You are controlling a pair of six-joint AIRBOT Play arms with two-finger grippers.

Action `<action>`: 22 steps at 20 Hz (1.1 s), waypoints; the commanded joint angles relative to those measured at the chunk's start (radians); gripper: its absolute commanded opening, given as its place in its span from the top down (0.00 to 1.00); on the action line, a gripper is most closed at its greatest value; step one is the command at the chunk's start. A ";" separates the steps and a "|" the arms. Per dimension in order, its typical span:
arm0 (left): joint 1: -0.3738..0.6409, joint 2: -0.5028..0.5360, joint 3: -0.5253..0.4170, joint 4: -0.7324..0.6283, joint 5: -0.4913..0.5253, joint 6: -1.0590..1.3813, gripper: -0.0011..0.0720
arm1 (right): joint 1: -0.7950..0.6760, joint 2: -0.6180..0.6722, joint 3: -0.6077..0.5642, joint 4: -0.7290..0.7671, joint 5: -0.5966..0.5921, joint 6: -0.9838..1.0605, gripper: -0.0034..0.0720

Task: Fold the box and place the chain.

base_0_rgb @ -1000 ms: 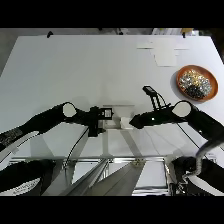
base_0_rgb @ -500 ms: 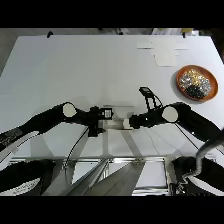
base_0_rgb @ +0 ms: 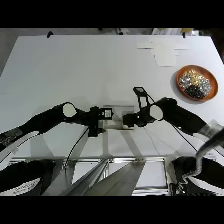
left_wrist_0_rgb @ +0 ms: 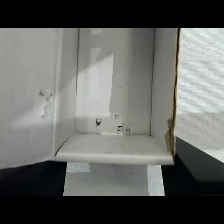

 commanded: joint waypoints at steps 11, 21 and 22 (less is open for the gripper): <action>0.000 0.000 0.001 0.000 0.000 0.001 0.56 | 0.072 -0.164 0.140 -0.191 0.117 0.275 0.56; 0.000 0.000 0.001 0.000 0.000 0.001 0.56 | 0.123 -0.169 0.140 -0.183 0.117 0.275 0.89; 0.000 0.000 0.001 0.000 0.000 0.001 0.56 | 0.123 -0.169 0.140 -0.183 0.110 0.275 0.73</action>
